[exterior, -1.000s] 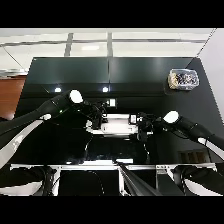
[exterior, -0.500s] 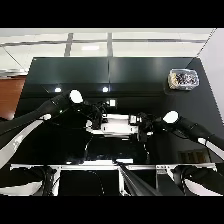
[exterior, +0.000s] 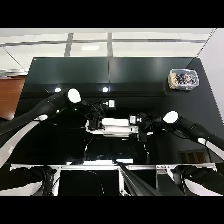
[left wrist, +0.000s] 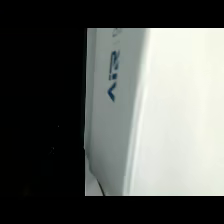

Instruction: Fold the box and place the chain.

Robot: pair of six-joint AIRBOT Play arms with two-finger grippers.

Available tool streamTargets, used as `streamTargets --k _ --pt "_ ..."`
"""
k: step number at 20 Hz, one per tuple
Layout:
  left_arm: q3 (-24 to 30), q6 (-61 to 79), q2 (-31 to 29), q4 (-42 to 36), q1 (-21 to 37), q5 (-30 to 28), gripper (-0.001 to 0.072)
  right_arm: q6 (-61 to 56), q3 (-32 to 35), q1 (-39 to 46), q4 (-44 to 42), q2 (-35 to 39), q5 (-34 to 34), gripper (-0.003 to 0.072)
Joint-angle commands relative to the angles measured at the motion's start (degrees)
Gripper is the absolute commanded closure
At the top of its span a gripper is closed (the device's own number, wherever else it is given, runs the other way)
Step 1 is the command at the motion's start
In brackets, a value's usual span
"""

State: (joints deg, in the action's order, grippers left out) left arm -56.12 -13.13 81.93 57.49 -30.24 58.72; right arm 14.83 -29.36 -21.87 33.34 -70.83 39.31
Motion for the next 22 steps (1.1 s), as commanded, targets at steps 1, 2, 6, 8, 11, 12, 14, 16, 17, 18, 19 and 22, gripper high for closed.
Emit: streamTargets --k 1,2,6,8,11,12,14,16,17,18,19,22 --pt "-0.35 -12.63 -4.96 12.79 0.07 7.76 0.0074 0.2 0.04 -0.07 0.81 -0.04 0.63 0.0213" --pt "-0.35 -14.69 -6.78 15.41 0.07 10.69 0.0076 0.2 0.04 -0.04 0.81 -0.04 0.52 0.0215" --pt "-0.35 -26.36 -12.35 16.31 1.03 16.74 0.0479 0.2 0.04 -0.04 0.79 -0.04 0.52 0.0553" --pt "-0.11 -28.04 -12.9 13.0 1.18 22.38 0.0682 0.17 0.04 -0.04 0.79 -0.04 0.55 0.0554" --pt "3.98 -30.18 -12.92 -2.4 1.2 20.72 0.0683 0.2 0.04 -0.04 0.79 -0.04 0.52 0.0554" --pt "5.92 -30.12 -12.92 -7.96 1.25 18.43 0.0683 0.2 0.04 -0.04 0.79 -0.04 0.52 0.0554" --pt "9.68 -26.05 -12.92 -17.77 1.25 11.08 0.0683 0.2 0.04 -0.04 0.79 -0.04 0.52 0.0554" --pt "12.63 -19.45 -12.92 -27.1 1.27 1.01 0.0683 0.2 0.04 -0.04 0.79 -0.04 0.52 0.0554" --pt "13.38 -16.37 -12.9 -31.01 1.46 -3.45 0.0682 0.2 0.04 -0.04 0.79 -0.04 0.52 0.0554" --pt "13.64 -14.19 -12.9 -33.59 1.68 -8.15 0.0682 0.2 0.04 -0.04 0.79 -0.04 0.52 0.0554" --pt "13.64 -13.25 -12.85 -34.71 1.88 -12.68 0.0682 0.2 0.04 -0.04 0.79 -0.04 0.52 0.0554" --pt "13.62 -12.63 -12.37 -34.99 2.08 -25.16 0.0682 0.2 0.04 -0.04 0.79 -0.04 0.52 0.0554"
